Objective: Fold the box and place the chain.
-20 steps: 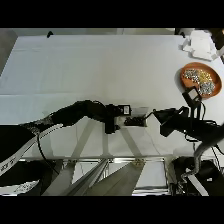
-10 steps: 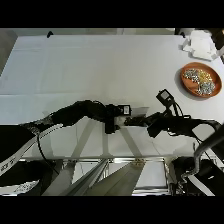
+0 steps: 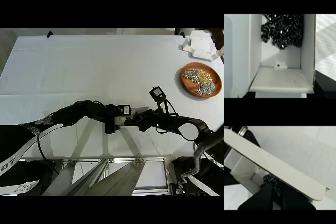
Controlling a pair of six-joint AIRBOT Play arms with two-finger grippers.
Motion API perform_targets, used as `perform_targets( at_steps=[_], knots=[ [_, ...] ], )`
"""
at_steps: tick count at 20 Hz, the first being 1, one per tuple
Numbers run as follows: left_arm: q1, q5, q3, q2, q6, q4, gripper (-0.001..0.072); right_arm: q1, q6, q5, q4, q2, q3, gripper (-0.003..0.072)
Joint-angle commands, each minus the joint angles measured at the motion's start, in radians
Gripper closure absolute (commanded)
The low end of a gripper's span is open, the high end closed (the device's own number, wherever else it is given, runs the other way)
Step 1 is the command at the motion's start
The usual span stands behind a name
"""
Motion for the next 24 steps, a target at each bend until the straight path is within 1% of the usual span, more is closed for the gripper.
perform_targets(
  at_steps=[1, 3, 4, 5, 8, 9, 10, 11, 12, 14, 19, 22, 24],
  knots=[
    [0.0, 0.0, 0.0, 0.0, 0.0, 0.0, 0.0374, 0.006, 0.045, -0.034, -0.003, -0.011, 0.0, 0.0602],
    [0.0, 0.0, 0.0, 0.0, 0.0, 0.0, 0.0374, 0.006, 0.08, -0.058, -0.002, -0.014, 0.0, 0.0601],
    [0.0, 0.0, 0.0, 0.0, 0.0, 0.0, 0.0374, 0.006, 0.093, -0.066, -0.002, -0.015, 0.0, 0.0579],
    [0.0, 0.0, 0.0, 0.0, 0.001, 0.001, 0.0374, 0.006, 0.101, -0.069, -0.002, -0.016, 0.0, 0.0572],
    [0.0, 0.0, 0.0, 0.0, 0.0, 0.0, 0.0374, 0.006, 0.102, -0.045, -0.001, -0.013, 0.0, 0.0566],
    [0.0, 0.0, 0.0, 0.0, 0.0, 0.0, 0.0374, 0.006, 0.102, -0.02, 0.002, -0.006, 0.0, 0.0521],
    [0.0, 0.0, 0.0, 0.0, 0.0, 0.0, 0.0374, 0.006, 0.101, 0.013, 0.002, 0.008, 0.0, 0.0451],
    [0.0, 0.0, 0.0, 0.0, 0.0, 0.0, 0.0374, 0.006, 0.101, 0.039, 0.001, 0.027, 0.0, 0.0435],
    [0.0, 0.0, 0.0, 0.0, 0.0, 0.0, 0.0374, 0.006, 0.101, 0.05, -0.01, 0.049, 0.0, 0.0423],
    [0.0, 0.0, 0.0, 0.0, 0.0, 0.0, 0.0374, 0.006, 0.101, 0.053, -0.032, 0.108, 0.0, 0.0421],
    [0.0, 0.0, 0.0, 0.0, 0.0, 0.0, 0.0374, 0.006, 0.101, 0.072, -0.079, 0.304, 0.0, 0.0422],
    [0.0, 0.0, 0.0, 0.0, 0.0, 0.0, 0.0374, 0.006, 0.101, 0.096, -0.156, 0.428, 0.006, 0.0428],
    [0.0, 0.0, 0.0, 0.0, 0.0, 0.0, 0.0374, -0.01, 0.102, 0.113, -0.174, 0.476, 0.013, 0.0432]
  ],
)
